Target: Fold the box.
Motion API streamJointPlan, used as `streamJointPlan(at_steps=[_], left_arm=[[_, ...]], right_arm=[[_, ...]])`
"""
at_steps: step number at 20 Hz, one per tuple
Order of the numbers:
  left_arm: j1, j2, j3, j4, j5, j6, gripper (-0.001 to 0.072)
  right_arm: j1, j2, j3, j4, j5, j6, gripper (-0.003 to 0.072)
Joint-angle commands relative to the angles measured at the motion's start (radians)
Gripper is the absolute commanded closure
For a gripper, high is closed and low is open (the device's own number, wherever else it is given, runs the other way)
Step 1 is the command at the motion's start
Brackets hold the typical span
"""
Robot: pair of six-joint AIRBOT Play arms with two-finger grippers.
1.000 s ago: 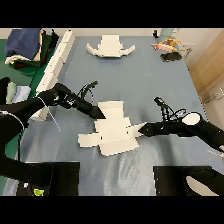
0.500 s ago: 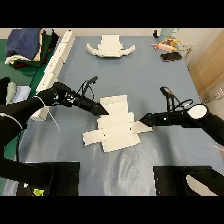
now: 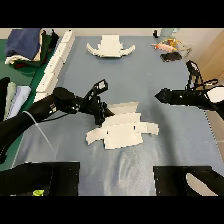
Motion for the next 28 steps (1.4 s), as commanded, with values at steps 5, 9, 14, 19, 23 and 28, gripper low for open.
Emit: streamJointPlan(at_steps=[5,9,14,19,23,28], left_arm=[[-0.101,0.167,-0.205,-0.358,0.240,0.477,0.0701],[-0.132,0.237,-0.274,-0.374,0.251,0.614,0.0702],[-0.170,0.237,-0.305,-0.437,0.367,0.710,0.0702],[-0.213,0.208,-0.338,-0.440,0.378,0.709,0.0701],[-0.211,0.173,-0.337,-0.440,0.412,0.709,0.0697],[-0.211,0.169,-0.337,-0.440,0.397,0.708,0.0696]], right_arm=[[-0.009,-0.016,0.011,0.002,-0.005,0.031,0.0387],[-0.009,-0.048,0.011,0.009,-0.005,0.031,0.0388],[0.004,-0.088,0.011,0.028,-0.011,0.030,0.0388],[0.090,-0.093,0.013,0.041,0.079,-0.012,0.0685],[0.163,-0.092,0.003,0.006,0.237,0.039,0.0686],[0.219,-0.086,-0.095,-0.022,0.206,0.095,0.0685]])
